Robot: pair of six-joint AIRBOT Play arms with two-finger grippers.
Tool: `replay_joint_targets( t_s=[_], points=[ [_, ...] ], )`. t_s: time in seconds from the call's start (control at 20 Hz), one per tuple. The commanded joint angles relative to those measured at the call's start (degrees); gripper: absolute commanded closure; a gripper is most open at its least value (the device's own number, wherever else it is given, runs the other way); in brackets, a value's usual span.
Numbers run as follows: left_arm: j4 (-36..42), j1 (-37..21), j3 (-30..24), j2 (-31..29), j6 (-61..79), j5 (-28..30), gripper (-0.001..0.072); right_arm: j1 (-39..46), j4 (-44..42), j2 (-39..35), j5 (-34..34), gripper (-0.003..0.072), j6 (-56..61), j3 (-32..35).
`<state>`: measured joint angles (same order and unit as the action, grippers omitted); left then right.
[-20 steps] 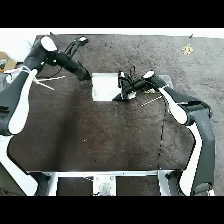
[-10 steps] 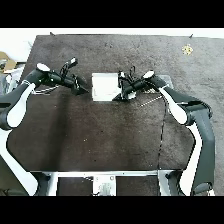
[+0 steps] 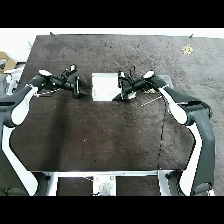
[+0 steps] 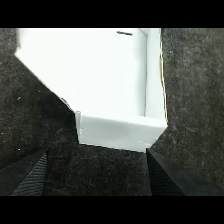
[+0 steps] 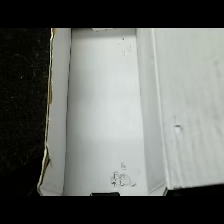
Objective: Fold the box and place the chain.
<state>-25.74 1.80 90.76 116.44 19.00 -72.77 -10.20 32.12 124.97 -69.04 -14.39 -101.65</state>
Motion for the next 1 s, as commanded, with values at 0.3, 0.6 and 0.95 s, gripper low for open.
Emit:
replay_joint_targets(
  t_s=[0.3,0.6,0.95],
  points=[
    [3.45,0.76,0.02,1.92,3.65,-3.72,-0.0011,-0.02,0.00,0.00,0.00,0.0250,0.02,-0.02],
    [1.75,2.97,0.02,1.92,4.00,0.79,-0.0011,-0.02,0.00,0.00,0.00,0.0249,0.04,-0.02],
    [3.30,4.92,0.02,4.61,6.99,1.90,-0.0011,0.00,0.00,-0.02,0.00,0.0250,0.02,-0.02]
  ],
)
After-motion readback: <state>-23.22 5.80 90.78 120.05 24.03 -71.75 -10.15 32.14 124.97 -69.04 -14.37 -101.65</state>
